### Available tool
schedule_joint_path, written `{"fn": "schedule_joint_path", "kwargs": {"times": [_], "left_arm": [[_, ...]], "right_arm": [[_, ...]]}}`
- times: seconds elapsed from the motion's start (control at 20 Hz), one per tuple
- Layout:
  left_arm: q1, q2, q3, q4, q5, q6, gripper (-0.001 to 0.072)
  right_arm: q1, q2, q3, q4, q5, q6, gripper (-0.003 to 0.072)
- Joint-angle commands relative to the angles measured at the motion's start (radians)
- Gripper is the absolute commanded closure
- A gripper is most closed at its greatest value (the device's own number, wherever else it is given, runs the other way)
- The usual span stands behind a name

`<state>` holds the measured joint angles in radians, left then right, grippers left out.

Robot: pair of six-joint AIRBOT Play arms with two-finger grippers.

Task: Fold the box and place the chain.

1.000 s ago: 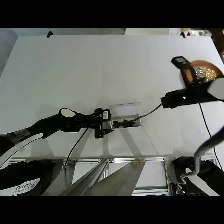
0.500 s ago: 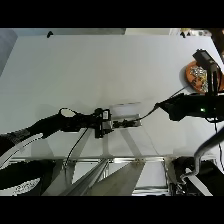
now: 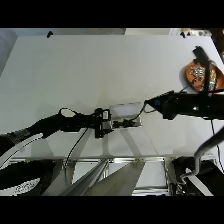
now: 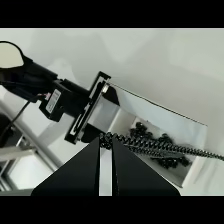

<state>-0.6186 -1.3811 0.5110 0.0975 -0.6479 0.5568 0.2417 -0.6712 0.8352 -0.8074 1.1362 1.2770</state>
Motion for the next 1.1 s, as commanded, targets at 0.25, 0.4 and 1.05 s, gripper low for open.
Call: {"fn": "schedule_joint_path", "kwargs": {"times": [0.25,0.4,1.05], "left_arm": [[0.0,0.001,0.001,0.0,0.0,0.0,0.0573],[0.0,0.001,0.001,0.0,0.0,0.0,0.0573],[0.0,0.001,0.001,0.0,0.001,0.0,0.0573]], "right_arm": [[0.28,-0.259,-0.026,-0.142,-0.125,-0.07,0.067],[0.342,-0.361,-0.026,-0.143,-0.168,-0.07,0.067],[0.381,-0.479,-0.003,-0.139,-0.194,-0.07,0.0442]]}}
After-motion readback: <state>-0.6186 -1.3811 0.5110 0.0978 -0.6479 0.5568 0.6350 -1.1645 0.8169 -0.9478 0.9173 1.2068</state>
